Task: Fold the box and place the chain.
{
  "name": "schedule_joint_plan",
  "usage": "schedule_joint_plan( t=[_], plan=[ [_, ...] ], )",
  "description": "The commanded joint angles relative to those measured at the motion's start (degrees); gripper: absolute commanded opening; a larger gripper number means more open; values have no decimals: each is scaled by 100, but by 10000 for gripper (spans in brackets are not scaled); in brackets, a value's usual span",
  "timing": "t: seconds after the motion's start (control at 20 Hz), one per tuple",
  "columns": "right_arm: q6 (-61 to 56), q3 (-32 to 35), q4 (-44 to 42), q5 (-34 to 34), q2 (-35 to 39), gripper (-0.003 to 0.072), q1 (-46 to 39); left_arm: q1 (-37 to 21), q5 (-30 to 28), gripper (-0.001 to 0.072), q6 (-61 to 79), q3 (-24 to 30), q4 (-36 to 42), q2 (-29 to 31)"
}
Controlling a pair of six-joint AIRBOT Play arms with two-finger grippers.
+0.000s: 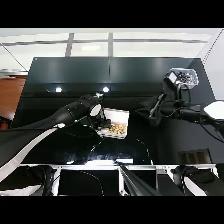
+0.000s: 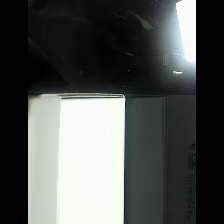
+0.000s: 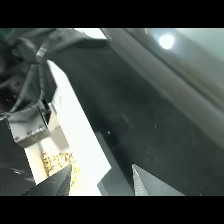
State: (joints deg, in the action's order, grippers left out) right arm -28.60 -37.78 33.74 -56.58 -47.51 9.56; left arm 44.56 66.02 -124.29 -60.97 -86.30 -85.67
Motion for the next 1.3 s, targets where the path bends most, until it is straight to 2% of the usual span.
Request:
schedule_joint_plan(
  t=[0.0,0.2,0.55,0.6,0.65,0.7,0.85,1.0,1.15,1.25],
  plan=[
    [-293,-2,-155,-907,15,457,-503,0,-28,31,-37,-24,2,-2],
    [-293,-2,-157,-1357,15,457,-503,7,76,30,-503,-101,2,37],
    [-293,-2,-153,-1202,15,457,-505,85,79,37,-796,-101,44,35],
    [-293,-2,-155,-1174,15,457,-505,85,76,190,-796,-101,68,37],
    [-291,-2,-153,-1163,15,457,-505,85,90,412,-774,-114,166,48],
    [-291,-2,-153,-1161,15,457,-505,85,127,488,-647,-140,186,90],
    [-291,-2,-153,-1119,15,457,-505,61,363,487,-46,-225,122,466],
    [-293,-2,-151,-1064,15,457,-505,-127,994,487,1080,-205,-175,1038],
    [-562,-2,22,-981,15,457,-518,-575,1825,487,1690,-127,-898,1709],
    [-863,-2,407,-909,15,457,-516,-1158,1834,488,2267,-13,-1097,2201]
  ],
)
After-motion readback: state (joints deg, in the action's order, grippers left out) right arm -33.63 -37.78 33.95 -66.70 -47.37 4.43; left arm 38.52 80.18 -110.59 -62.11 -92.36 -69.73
